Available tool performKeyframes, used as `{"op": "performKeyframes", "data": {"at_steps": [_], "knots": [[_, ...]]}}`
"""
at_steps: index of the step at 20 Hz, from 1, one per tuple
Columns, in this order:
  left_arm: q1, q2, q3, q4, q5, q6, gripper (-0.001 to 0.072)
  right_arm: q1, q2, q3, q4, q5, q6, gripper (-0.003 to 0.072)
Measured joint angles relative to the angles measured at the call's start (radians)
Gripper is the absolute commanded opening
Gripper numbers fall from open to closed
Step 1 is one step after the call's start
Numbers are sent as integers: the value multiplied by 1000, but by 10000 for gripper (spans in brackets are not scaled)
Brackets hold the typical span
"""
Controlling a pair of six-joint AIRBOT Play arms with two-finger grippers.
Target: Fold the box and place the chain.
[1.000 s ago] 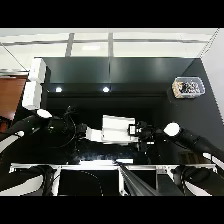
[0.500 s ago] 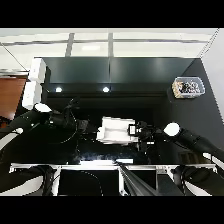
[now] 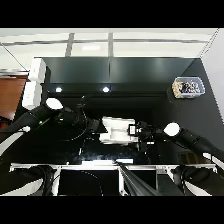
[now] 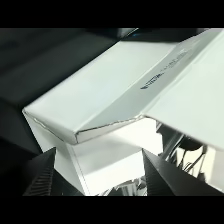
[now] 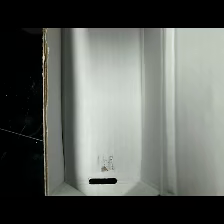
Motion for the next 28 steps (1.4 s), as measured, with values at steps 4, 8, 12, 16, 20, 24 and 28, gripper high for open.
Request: {"op": "performKeyframes", "data": {"at_steps": [4,8,12,16,20,24,28], "knots": [[-53,0,48,89,13,-130,595,0,0,0,0,0,0,201],[-118,0,88,194,62,-276,594,0,0,0,0,0,0,201],[-211,0,115,349,134,-485,594,0,0,0,0,0,0,202],[-294,0,131,520,173,-676,594,0,0,0,0,0,0,201],[-360,-14,160,626,179,-781,594,0,0,0,0,0,0,201],[-406,-34,201,716,135,-880,479,0,0,0,0,0,0,201],[-468,-42,230,876,74,-1016,480,0,0,0,0,0,0,202]]}}
